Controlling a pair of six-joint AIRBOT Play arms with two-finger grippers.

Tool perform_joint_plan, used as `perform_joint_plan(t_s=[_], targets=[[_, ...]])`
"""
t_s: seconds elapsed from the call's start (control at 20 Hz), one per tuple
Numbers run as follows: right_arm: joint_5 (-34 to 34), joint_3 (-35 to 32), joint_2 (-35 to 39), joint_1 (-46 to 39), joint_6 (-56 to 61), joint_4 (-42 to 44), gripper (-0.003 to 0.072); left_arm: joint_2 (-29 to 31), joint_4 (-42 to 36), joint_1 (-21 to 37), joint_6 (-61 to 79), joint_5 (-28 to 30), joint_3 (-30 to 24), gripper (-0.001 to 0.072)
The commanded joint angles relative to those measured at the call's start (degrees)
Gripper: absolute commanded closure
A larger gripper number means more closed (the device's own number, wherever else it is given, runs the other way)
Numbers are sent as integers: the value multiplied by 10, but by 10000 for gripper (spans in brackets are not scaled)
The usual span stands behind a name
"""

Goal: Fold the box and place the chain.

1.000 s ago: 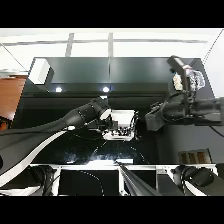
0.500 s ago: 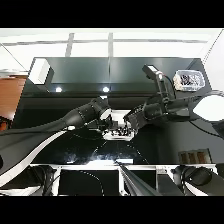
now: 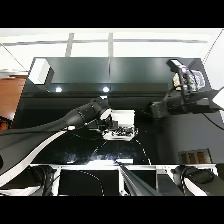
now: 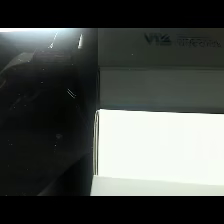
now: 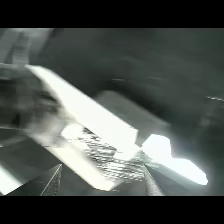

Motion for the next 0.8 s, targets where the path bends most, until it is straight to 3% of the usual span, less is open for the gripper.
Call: perform_joint_plan(t_s=[0.0,0.05,0.1,0.15,0.2,0.3,0.45,0.75], targets=[[11,-92,34,-90,-186,101,109,0,0,0,0,0,0,680],[-1,-144,41,-106,-263,191,109,0,0,0,0,0,0,680],[-31,-189,42,-112,-309,230,108,0,0,0,0,1,0,681],[-98,-236,42,-110,-337,227,96,0,0,0,0,0,0,680],[-159,-273,42,-106,-362,217,-26,0,0,0,0,0,0,680],[-233,-323,42,-92,-467,180,-27,0,0,0,0,0,0,680],[-242,-355,37,-57,-654,143,-25,0,0,0,0,0,0,680],[-279,-358,-57,51,-817,222,-26,0,0,0,0,0,0,680]])
